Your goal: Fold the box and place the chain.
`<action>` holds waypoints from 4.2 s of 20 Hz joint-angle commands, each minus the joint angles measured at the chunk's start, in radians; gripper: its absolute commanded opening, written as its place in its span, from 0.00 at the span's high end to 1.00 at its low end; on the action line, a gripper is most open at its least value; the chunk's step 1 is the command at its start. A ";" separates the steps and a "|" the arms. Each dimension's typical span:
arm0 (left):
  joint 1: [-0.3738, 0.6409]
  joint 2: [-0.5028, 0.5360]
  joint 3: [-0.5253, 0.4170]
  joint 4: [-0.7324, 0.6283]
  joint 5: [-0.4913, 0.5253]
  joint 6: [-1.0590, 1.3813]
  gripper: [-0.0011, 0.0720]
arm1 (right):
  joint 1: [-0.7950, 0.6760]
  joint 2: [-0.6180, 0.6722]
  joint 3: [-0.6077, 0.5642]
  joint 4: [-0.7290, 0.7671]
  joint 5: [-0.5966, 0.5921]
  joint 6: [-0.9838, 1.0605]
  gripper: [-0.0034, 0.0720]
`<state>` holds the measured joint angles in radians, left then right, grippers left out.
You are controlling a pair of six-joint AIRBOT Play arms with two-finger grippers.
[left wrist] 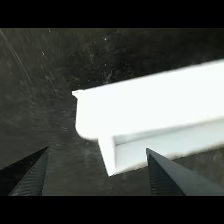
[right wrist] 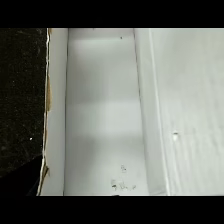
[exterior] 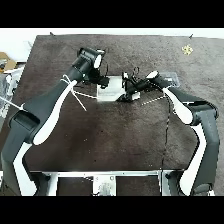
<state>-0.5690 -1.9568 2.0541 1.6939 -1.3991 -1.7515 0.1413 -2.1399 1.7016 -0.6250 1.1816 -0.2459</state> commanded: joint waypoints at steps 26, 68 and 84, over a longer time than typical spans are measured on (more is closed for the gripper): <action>0.441 0.103 -0.081 -0.834 0.135 1.282 0.09 | 0.001 -0.001 0.000 0.000 0.000 0.000 0.36; 0.454 -0.146 -0.471 -1.361 0.140 2.173 0.00 | 0.001 -0.001 0.000 0.000 0.000 0.000 0.36; 0.407 -0.161 -0.471 -1.380 0.213 2.239 0.00 | 0.001 -0.001 0.000 0.000 0.000 0.000 0.36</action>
<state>-0.1501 -2.1128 1.5826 0.3283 -1.2133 0.4904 0.1413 -2.1399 1.7016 -0.6250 1.1816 -0.2459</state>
